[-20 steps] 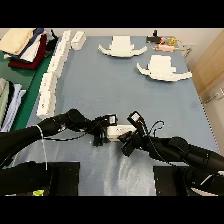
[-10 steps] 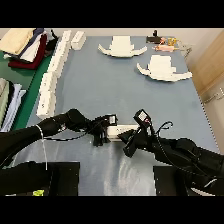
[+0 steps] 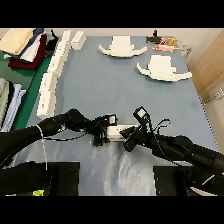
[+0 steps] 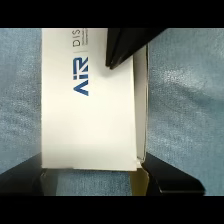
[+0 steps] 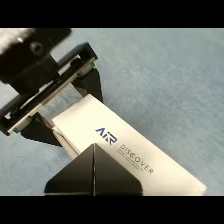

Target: Fold the box.

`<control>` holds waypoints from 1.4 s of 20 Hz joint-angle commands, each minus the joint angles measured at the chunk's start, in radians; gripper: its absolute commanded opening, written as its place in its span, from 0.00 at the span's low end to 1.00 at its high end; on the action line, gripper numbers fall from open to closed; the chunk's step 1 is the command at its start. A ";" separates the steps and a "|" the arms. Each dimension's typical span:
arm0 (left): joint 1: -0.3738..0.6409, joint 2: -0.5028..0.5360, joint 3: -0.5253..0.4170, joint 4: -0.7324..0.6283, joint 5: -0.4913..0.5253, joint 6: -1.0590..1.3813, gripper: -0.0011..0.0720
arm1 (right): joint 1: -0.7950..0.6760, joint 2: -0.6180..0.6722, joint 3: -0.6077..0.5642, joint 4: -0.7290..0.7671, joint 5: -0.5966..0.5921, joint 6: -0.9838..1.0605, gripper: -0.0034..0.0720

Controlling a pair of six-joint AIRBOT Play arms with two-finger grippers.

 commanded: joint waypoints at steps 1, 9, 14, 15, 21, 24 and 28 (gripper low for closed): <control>0.001 0.001 0.001 0.000 0.000 0.000 0.71 | 0.021 -0.036 -0.013 -0.002 0.003 0.000 0.05; 0.001 0.001 0.001 0.000 0.000 0.000 0.71 | 0.046 -0.040 -0.066 0.006 0.055 0.001 0.05; 0.001 0.001 0.001 0.000 0.000 0.000 0.71 | 0.046 -0.038 -0.058 0.006 0.071 0.001 0.05; 0.001 0.001 0.001 0.000 0.000 0.000 0.71 | 0.046 -0.038 -0.051 0.005 0.074 0.000 0.05; 0.001 0.001 0.001 0.000 0.000 0.000 0.71 | 0.044 -0.038 0.022 -0.022 0.073 -0.003 0.05; 0.001 0.001 0.001 0.000 0.000 0.000 0.71 | 0.044 -0.038 0.035 -0.045 0.063 -0.004 0.05; 0.001 0.001 0.001 0.000 0.000 0.000 0.71 | 0.043 -0.038 0.038 -0.097 0.049 -0.004 0.05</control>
